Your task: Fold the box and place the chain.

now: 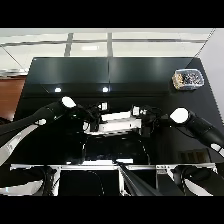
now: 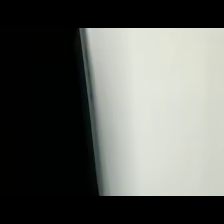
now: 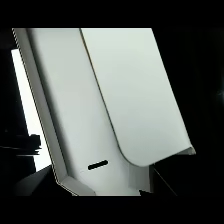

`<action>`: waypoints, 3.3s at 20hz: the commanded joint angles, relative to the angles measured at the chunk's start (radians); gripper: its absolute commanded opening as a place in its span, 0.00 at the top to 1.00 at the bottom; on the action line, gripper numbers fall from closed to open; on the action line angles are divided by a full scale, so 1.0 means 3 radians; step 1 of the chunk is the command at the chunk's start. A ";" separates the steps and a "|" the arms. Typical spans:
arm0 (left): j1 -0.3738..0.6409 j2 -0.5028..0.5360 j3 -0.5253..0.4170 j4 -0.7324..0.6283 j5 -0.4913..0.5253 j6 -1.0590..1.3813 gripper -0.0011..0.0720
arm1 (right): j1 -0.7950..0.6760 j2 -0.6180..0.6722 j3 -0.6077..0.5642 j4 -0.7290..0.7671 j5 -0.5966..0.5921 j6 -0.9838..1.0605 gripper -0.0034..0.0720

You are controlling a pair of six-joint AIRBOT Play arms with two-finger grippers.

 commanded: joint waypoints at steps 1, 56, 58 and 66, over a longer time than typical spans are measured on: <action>0.0001 0.0001 0.0004 0.0000 -0.0004 0.0003 0.95 | -0.0065 -0.0075 0.0004 0.0116 0.0020 -0.0179 0.02; 0.0001 0.0001 0.0005 0.0000 -0.0006 0.0000 0.95 | -0.0011 -0.0738 -0.0028 0.0534 -0.0006 -0.0987 0.02; 0.0003 0.0001 0.0005 -0.0001 -0.0005 0.0000 0.95 | -0.0011 -0.0738 -0.0028 0.0534 -0.0006 -0.0987 0.02; 0.0003 0.0001 0.0005 -0.0001 -0.0005 -0.0017 0.95 | -0.0011 -0.0738 -0.0028 0.0535 -0.0019 -0.0984 0.25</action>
